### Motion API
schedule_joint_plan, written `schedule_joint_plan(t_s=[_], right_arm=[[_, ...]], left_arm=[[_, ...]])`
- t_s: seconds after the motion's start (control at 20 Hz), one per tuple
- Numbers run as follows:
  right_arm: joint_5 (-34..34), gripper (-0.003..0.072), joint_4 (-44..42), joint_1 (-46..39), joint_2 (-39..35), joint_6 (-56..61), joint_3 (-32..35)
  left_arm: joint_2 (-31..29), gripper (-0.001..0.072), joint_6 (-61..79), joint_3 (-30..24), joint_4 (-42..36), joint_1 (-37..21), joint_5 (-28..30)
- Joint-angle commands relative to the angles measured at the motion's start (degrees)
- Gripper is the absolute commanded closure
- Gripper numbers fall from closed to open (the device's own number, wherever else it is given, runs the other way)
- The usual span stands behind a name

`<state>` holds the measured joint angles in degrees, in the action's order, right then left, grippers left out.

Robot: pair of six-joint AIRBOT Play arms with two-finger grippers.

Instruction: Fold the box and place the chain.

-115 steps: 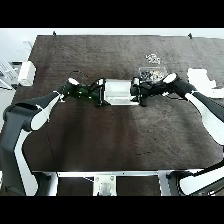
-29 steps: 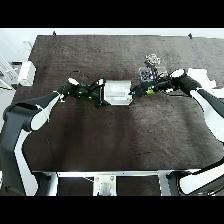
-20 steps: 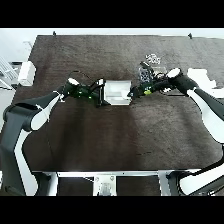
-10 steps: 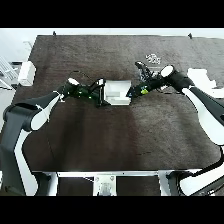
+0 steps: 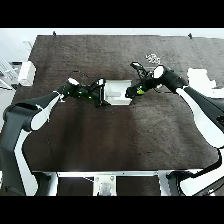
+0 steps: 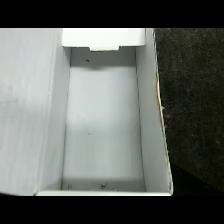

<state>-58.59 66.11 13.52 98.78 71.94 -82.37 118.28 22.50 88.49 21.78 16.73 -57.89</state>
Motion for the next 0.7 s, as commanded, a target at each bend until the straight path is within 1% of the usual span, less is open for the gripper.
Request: schedule_joint_plan(t_s=[0.0,0.3,0.5,0.65], right_arm=[[0.8,0.0240,5.1,1.8,0.4,6.6,-0.1],[1.0,0.0241,17.0,5.6,0.8,18.2,-2.3],[0.9,0.0243,20.1,7.1,1.2,23.9,-3.3],[0.9,0.0243,20.6,7.9,2.4,25.9,-3.6]], left_arm=[[0.0,0.0421,0.0,0.0,0.0,0.0,-0.1],[0.0,0.0421,0.0,0.0,0.0,0.0,-0.1],[0.0,0.0421,0.0,0.0,0.0,0.0,-0.2],[0.0,0.0421,0.0,0.0,0.0,0.0,-0.2]])
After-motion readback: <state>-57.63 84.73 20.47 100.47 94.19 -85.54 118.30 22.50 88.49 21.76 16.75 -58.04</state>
